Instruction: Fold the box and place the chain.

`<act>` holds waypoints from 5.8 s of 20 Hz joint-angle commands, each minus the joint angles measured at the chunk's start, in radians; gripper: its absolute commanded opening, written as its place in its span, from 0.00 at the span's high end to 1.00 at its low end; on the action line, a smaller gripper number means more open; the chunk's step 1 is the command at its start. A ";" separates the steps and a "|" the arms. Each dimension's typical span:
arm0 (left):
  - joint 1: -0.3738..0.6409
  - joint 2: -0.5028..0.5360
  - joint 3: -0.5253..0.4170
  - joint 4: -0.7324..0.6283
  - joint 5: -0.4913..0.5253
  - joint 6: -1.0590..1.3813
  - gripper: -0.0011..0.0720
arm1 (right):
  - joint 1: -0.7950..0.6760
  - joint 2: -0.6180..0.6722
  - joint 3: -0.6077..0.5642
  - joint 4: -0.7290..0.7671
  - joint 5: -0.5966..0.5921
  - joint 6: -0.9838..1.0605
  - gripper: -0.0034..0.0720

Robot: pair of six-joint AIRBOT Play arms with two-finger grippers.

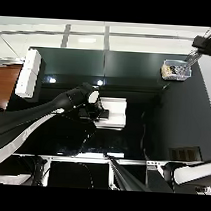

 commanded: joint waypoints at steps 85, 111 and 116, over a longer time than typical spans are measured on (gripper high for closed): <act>0.534 0.488 -0.644 -0.903 0.111 1.869 0.32 | 0.415 0.677 -1.107 0.484 -0.201 -0.216 0.65; 0.370 0.217 -0.496 -0.918 0.340 2.462 0.01 | 0.415 0.676 -1.107 0.488 -0.260 -0.203 0.65; 0.310 0.189 -0.458 -0.866 0.383 2.466 0.01 | 0.415 0.676 -1.107 0.489 -0.269 -0.203 0.65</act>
